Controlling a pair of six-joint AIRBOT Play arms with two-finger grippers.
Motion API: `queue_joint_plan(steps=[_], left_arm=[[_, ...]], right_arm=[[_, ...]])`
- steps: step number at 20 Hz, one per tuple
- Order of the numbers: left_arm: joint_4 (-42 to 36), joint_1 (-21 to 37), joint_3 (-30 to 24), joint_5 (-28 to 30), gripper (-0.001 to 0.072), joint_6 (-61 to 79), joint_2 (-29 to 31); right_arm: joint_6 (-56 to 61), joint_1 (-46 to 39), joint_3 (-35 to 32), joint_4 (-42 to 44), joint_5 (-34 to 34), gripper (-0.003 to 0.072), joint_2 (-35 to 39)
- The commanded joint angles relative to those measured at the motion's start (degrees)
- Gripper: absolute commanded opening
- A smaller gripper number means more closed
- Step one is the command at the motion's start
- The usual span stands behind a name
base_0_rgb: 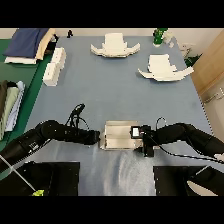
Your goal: Fold the box.
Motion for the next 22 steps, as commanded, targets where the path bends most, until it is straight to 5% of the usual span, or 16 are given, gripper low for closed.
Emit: queue_joint_plan(steps=[1, 2, 3, 15, 22], left_arm=[[-0.5, -0.3, 0.7, 0.3, 0.0063, 0.1, 1.4], [-0.8, -0.3, 0.7, 0.3, 0.0355, 0.1, 1.4], [-1.4, -0.3, 0.7, 0.3, 0.0442, 0.1, 1.4], [-4.7, -4.5, 1.9, 1.8, 0.0404, -2.1, -2.6], [14.1, -13.6, 8.8, 0.9, 0.0362, -23.3, -5.9]], right_arm=[[0.0, 0.0, 0.0, 0.0, 0.0, 0.0494, 0.0], [0.0, 0.0, 0.0, 0.0, 0.0, 0.0494, 0.0], [0.0, 0.0, 0.0, 0.0, 0.0, 0.0494, 0.0], [0.0, 0.0, 0.0, 0.0, 0.0, 0.0494, 0.0], [0.0, 0.0, 0.0, 0.0, 0.0, 0.0494, 0.0]])
